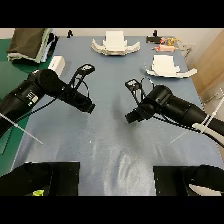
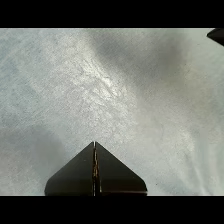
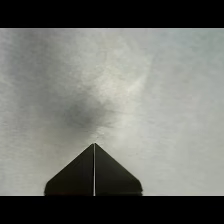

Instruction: Fold the box.

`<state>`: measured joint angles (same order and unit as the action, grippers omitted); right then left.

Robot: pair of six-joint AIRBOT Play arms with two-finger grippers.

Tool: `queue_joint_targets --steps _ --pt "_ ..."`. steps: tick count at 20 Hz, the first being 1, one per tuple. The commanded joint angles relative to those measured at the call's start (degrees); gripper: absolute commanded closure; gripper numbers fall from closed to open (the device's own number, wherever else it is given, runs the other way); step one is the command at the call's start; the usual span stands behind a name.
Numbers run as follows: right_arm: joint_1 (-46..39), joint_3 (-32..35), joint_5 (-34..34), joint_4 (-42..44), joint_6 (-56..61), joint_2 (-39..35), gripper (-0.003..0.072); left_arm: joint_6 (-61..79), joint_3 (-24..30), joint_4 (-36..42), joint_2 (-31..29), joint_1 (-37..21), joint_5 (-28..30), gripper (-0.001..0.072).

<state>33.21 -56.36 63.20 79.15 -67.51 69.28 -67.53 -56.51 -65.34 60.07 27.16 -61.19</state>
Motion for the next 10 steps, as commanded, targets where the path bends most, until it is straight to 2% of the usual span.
queue_joint_targets --steps 1,5,6,8,10 --pt "0.0 -0.04 -1.07 4.07 0.98 0.04 0.0684 0.0 0.04 0.0 -0.07 0.02 0.02 0.0697" --pt "-0.79 -0.24 -0.55 3.28 6.82 0.04 0.0682 0.0 0.04 0.0 -0.07 0.02 0.09 0.0698" --pt "-2.73 -0.81 0.07 3.15 7.56 0.13 0.0622 0.0 0.04 0.0 -0.07 0.02 0.11 0.0698" --pt "-9.64 -3.28 1.81 3.1 7.41 0.59 0.0604 0.0 0.04 0.0 -0.07 0.02 0.11 0.0697" --pt "-20.04 -7.45 2.47 3.58 3.91 1.46 0.0434 0.0 0.04 0.0 -0.07 0.0 0.13 0.0697"
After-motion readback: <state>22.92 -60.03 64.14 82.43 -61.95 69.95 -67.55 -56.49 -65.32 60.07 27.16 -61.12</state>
